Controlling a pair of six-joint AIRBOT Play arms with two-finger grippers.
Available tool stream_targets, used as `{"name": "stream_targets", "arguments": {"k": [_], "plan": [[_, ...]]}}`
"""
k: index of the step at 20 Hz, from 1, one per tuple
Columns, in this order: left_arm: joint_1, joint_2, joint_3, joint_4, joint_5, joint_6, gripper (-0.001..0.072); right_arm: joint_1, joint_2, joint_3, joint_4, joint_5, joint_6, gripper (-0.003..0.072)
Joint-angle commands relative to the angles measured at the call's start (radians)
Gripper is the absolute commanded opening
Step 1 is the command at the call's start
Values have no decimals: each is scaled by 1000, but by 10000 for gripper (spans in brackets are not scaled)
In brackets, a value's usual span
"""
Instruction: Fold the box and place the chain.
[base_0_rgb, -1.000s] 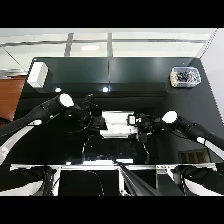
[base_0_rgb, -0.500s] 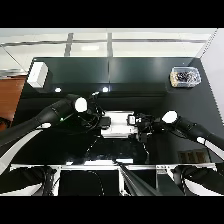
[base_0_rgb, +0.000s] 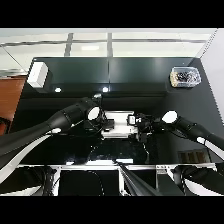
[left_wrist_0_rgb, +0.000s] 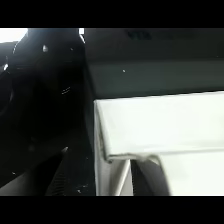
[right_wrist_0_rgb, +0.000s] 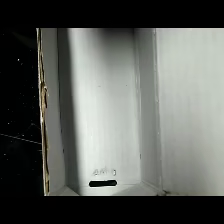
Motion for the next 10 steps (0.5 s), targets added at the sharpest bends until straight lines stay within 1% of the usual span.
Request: {"name": "stream_targets", "arguments": {"k": [1, 5, 6, 9, 10], "plan": [[-24, -39, 21, 16, -17, -85, 444, 1, 0, 1, 0, 0, 0, 128], [-49, -65, 82, 58, -20, -102, 444, 1, 0, 1, 0, 0, 0, 128], [-50, -65, 89, 64, -33, -103, 444, 1, 0, 1, 0, 0, 0, 128], [-50, -65, 92, 116, -122, -150, 444, 1, 0, 1, 0, 0, 0, 128], [-50, -65, 93, 120, -121, -149, 444, 1, 0, 1, 0, 0, 0, 127]]}}
